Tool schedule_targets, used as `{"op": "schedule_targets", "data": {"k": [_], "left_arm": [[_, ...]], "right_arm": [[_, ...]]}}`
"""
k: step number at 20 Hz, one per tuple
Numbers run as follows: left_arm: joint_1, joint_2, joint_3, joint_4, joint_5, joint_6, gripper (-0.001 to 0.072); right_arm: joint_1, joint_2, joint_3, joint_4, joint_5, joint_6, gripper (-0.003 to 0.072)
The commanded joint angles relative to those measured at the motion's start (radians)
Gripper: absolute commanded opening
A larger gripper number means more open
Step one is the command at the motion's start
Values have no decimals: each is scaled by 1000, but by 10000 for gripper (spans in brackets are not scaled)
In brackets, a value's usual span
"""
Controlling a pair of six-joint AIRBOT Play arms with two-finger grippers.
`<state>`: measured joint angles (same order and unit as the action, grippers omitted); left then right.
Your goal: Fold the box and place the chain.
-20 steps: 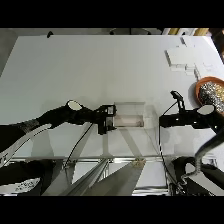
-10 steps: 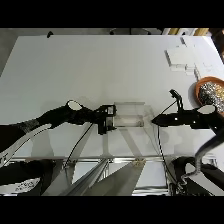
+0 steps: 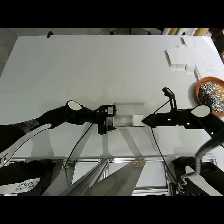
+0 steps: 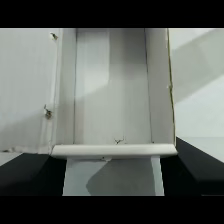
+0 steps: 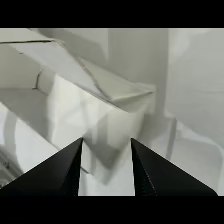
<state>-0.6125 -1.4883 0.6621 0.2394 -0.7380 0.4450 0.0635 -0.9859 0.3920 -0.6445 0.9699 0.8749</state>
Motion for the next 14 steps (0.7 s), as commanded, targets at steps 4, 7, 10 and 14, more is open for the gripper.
{"op": "schedule_targets", "data": {"k": [4,7,10,14], "left_arm": [[0,0,0,1,1,0,210],[0,0,0,1,1,0,210],[0,0,0,1,1,0,210],[0,0,0,1,1,0,210]], "right_arm": [[100,5,68,-163,-49,187,342],[185,2,104,-243,-112,331,342],[312,-23,155,-397,-176,597,342],[437,-79,236,-681,-135,961,342]]}}
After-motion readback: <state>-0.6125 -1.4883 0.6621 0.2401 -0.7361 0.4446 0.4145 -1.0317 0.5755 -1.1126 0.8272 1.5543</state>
